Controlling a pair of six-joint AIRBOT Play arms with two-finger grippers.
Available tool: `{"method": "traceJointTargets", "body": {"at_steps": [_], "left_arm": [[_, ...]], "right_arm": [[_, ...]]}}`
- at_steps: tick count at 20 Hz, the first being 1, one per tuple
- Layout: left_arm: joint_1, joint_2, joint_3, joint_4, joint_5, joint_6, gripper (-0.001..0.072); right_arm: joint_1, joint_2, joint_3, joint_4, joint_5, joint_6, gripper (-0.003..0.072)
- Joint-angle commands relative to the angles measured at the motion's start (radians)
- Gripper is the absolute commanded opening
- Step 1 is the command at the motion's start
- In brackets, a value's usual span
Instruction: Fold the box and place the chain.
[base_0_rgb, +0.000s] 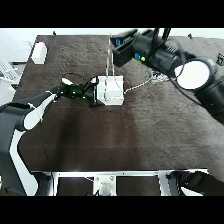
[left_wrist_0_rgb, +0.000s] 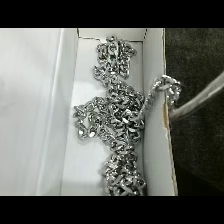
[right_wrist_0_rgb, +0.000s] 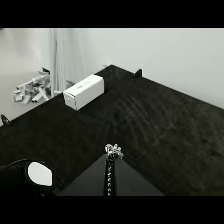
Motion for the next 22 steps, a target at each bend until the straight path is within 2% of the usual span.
{"method": "traceJointTargets", "body": {"at_steps": [1,6,9,17,19,22], "left_arm": [[0.001,0.000,0.000,0.000,-0.002,0.000,0.0407],[0.001,0.000,0.000,0.000,-0.002,0.000,0.0407],[0.001,0.000,0.000,0.000,-0.003,0.000,0.0407],[0.001,0.000,0.000,0.001,-0.001,0.000,0.0407],[0.001,0.000,0.000,0.001,0.000,0.000,0.0407],[0.001,0.000,0.000,0.001,0.000,0.000,0.0407]], "right_arm": [[-0.004,-0.031,-0.097,0.003,-0.098,0.057,0.0008],[-0.022,-0.134,-0.161,0.002,-0.110,0.120,0.0009],[-0.058,-0.126,-0.129,0.003,-0.251,0.120,0.0008],[-0.060,-0.080,0.090,0.000,-0.249,0.022,0.0008],[-0.060,-0.080,0.100,0.000,-0.245,0.022,0.0008],[-0.059,-0.082,0.092,0.004,-0.133,0.028,0.0008]]}}
